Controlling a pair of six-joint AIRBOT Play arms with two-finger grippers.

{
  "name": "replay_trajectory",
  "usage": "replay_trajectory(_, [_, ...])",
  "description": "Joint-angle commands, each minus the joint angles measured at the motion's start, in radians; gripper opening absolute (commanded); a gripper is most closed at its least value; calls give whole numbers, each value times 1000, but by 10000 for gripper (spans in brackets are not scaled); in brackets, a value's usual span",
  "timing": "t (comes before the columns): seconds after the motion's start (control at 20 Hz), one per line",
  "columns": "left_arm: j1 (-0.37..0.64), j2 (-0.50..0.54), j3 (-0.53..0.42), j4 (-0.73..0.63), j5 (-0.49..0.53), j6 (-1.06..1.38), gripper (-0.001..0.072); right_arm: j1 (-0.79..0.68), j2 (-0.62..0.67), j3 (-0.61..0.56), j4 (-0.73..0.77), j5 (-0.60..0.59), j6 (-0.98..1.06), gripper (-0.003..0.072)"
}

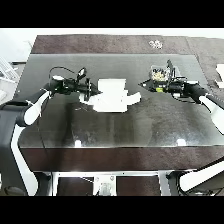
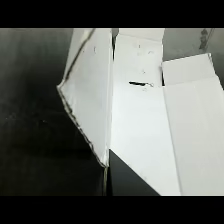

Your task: Fold the box and place the chain.

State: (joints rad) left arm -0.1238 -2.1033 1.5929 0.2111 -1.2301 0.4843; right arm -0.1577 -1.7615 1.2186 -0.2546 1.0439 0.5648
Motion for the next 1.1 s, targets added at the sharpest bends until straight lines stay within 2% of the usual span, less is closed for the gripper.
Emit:
replay_trajectory(0.0, [0, 1, -34, -39, 15, 72, 14, 1, 0, -3, 0, 0, -2, 323])
replay_trajectory(0.85, [3, 1, -34, -8, 18, 74, 20, 1, 0, -3, 1, 0, -51, 322])
replay_trajectory(1.05, [3, 1, -33, -8, 32, 74, 21, 1, 1, -3, 21, 2, -114, 323])
